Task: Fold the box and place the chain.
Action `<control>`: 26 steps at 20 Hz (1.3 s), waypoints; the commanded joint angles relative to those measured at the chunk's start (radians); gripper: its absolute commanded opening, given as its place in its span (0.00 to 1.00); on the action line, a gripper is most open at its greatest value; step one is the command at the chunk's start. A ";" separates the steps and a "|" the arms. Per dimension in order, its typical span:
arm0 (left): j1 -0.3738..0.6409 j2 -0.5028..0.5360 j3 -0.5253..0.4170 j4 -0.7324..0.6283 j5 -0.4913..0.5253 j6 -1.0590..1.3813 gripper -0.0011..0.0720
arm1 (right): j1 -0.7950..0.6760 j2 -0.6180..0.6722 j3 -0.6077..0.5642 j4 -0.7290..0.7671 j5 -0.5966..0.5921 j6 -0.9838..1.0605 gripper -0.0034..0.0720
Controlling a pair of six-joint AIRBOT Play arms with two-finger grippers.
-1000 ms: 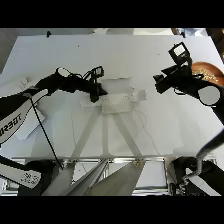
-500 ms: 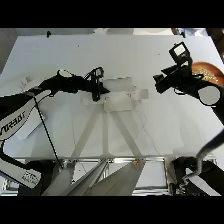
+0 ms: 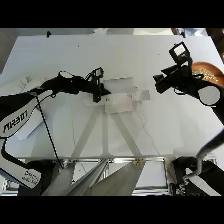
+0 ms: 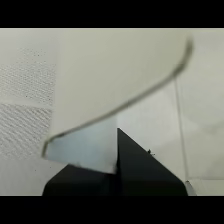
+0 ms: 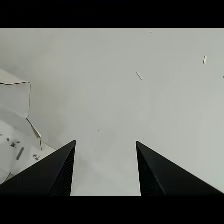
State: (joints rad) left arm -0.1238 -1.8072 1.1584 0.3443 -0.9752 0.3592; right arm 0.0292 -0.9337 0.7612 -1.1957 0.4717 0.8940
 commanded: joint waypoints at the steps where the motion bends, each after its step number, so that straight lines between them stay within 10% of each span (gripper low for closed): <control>1: 0.001 0.008 0.031 0.124 -0.024 -0.084 0.02 | 0.000 0.001 0.001 0.000 0.003 0.000 0.60; 26: -0.001 -0.018 0.035 0.192 0.022 -0.064 0.03 | 0.000 0.001 0.001 0.023 0.006 0.000 0.60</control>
State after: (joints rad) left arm -0.1253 -1.8236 1.1927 0.5358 -0.9615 0.2958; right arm 0.0292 -0.9337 0.7612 -1.1728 0.4789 0.8940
